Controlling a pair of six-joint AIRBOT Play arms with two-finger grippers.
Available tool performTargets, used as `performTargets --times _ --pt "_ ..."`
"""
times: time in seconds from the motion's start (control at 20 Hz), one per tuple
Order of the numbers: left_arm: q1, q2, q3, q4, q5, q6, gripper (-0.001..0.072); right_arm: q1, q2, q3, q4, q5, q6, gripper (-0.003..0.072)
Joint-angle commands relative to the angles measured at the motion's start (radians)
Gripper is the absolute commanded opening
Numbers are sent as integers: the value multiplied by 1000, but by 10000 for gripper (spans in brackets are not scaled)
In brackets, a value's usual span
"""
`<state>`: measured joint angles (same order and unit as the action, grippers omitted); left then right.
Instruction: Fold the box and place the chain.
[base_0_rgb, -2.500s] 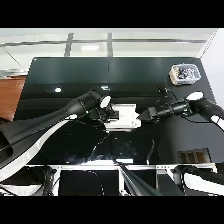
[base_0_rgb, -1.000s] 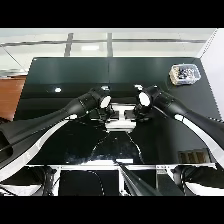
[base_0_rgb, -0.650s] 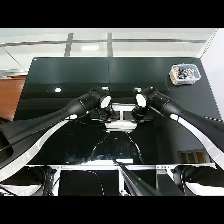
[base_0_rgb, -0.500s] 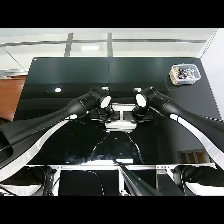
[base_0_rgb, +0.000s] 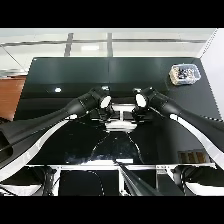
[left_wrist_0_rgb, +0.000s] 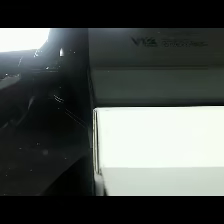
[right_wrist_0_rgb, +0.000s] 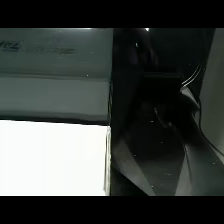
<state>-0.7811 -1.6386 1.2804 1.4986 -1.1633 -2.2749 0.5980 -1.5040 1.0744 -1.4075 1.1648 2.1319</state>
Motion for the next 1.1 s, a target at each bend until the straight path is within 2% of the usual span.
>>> performTargets --times 0.0,0.05,0.2,0.35,0.45,0.55,0.6,0.65,0.75,0.8,0.85,0.95,1.05 --pt "1 1 0 0 -1 1 27 0 10 7 -1 -2 -1 292" --pt "1 1 0 0 -1 1 27 0 22 12 0 -2 -5 325" --pt "1 1 0 0 -1 1 27 0 107 15 -1 -2 -60 325" --pt "1 1 0 0 -2 1 27 0 250 15 -36 42 -137 325" --pt "1 1 0 0 -1 1 27 0 359 15 -201 46 -158 326" --pt "1 1 0 0 -1 1 27 -9 414 14 -571 43 -150 325" --pt "1 1 0 0 -1 1 27 -42 411 12 -718 11 -146 324" --pt "1 1 0 0 -1 1 27 -95 408 2 -778 -73 -146 324" --pt "1 1 0 0 -2 1 27 -248 393 -34 -774 -309 -124 333" --pt "1 1 0 0 -2 1 27 -330 372 -49 -740 -409 -69 637" --pt "1 1 0 0 -1 1 26 -395 340 -50 -671 -466 -41 705" --pt "1 1 0 1 -1 1 27 -512 262 -45 -459 -544 -34 703" --pt "1 1 0 1 -1 1 27 -602 161 26 -269 -554 -35 702"
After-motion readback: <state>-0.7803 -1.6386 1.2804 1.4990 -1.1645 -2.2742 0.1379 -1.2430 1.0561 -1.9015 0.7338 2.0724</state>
